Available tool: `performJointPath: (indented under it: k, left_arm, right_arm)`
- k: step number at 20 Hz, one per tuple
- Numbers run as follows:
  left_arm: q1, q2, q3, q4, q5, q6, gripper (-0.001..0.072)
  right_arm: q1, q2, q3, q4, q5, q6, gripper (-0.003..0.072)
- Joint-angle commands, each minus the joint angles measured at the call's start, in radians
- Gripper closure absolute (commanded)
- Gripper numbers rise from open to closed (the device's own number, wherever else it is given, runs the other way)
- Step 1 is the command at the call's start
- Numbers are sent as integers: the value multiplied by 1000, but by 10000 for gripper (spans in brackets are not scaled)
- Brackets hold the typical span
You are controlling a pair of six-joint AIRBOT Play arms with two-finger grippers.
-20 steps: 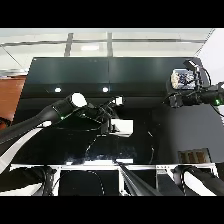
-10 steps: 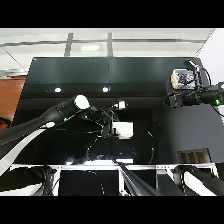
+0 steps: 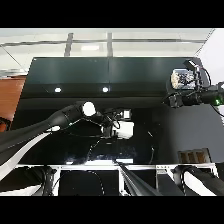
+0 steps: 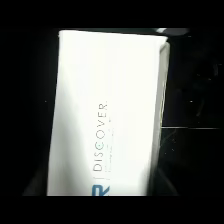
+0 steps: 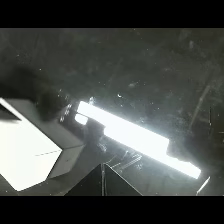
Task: Fold the box and place the chain.
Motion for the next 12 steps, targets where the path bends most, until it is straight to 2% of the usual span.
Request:
performJointPath:
  k: [1,4,6,8,10,12]
  left_arm:
    - [11,-2,46,60,28,-192,326]
    - [163,-1,151,103,-133,-324,340]
    - [320,-1,217,178,-175,-445,339]
    - [507,-2,278,229,-159,-490,337]
    - [704,-10,335,226,-58,-579,337]
    - [873,-55,411,207,-21,-651,337]
  right_arm:
    - [0,0,0,10,8,1,670]
    - [0,0,0,10,-4,0,669]
    - [0,0,0,10,-3,0,669]
    - [0,0,0,10,-3,0,669]
    - [0,0,0,10,-3,1,669]
    - [0,0,0,10,-3,9,669]
